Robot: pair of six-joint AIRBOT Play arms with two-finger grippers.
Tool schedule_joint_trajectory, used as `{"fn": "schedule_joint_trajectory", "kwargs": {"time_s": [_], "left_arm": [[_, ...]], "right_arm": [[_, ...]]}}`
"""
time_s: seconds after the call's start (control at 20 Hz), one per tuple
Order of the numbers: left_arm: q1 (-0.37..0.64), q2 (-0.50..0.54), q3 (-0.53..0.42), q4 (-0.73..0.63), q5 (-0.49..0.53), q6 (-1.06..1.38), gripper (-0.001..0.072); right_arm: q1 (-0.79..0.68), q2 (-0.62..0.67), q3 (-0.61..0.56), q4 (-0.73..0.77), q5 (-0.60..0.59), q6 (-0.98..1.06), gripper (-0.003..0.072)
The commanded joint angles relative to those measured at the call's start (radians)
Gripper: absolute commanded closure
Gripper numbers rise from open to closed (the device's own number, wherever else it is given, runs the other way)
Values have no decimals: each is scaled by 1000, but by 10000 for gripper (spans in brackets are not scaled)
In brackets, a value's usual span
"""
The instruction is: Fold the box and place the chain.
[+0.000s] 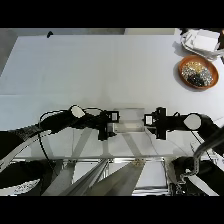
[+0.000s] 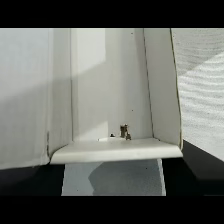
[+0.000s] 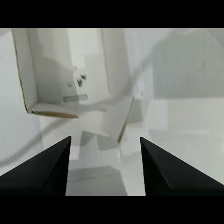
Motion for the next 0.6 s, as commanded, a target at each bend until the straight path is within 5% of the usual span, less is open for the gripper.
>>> {"fn": "schedule_joint_trajectory", "kwargs": {"time_s": [0.0, 0.55], "left_arm": [[0, 1, 0, 0, 0, 0, 399], [-1, 1, 0, 0, 0, 0, 399]], "right_arm": [[1, -29, -1, 72, 60, -114, 292], [1, -29, -1, 155, 85, -162, 419]]}}
